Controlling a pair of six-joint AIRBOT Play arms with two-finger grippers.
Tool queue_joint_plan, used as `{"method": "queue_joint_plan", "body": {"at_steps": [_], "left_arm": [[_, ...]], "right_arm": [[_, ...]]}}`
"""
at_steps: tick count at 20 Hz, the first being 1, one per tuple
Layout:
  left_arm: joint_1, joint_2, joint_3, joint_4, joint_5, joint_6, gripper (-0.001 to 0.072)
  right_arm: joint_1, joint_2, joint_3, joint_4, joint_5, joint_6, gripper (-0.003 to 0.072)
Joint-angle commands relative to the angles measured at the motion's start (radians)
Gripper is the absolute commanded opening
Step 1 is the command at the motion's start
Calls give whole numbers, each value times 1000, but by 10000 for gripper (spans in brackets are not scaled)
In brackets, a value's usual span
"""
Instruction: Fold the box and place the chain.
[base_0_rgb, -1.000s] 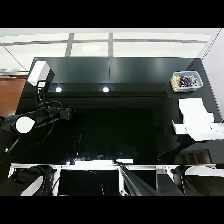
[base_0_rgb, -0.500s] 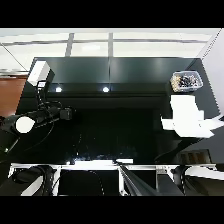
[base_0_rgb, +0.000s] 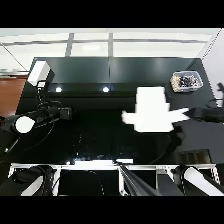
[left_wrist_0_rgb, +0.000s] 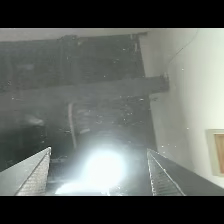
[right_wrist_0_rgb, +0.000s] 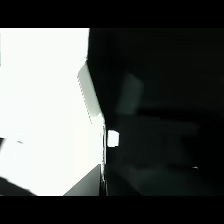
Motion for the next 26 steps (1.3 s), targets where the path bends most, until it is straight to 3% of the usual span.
{"method": "queue_joint_plan", "body": {"at_steps": [1, 4, 7, 10, 15, 18, 20, 22, 26], "left_arm": [[2, -18, 2, -176, -29, 10, 711], [4, -143, 66, -386, -177, 200, 711], [27, -320, 190, -588, -316, 360, 711], [28, -499, 292, -727, -456, 527, 710], [-26, -676, 380, -741, -602, 692, 709], [-25, -753, 418, -746, -743, 711, 709], [-24, -784, 445, -744, -756, 719, 663], [-25, -801, 474, -710, -763, 726, 516], [-27, -801, 523, -532, -760, 675, 445]], "right_arm": [[228, 87, -185, 320, -97, -95, 17], [447, 95, -306, 522, -211, -203, 17], [621, 95, -321, 523, -386, -217, 17], [680, 95, -321, 523, -434, -217, 17], [680, 95, -321, 517, -429, -217, 17], [685, 95, -321, 510, -428, -217, 17], [686, 95, -321, 493, -439, -217, 17], [686, 95, -321, 488, -441, -216, 17], [686, 95, -321, 488, -446, -216, 18]]}}
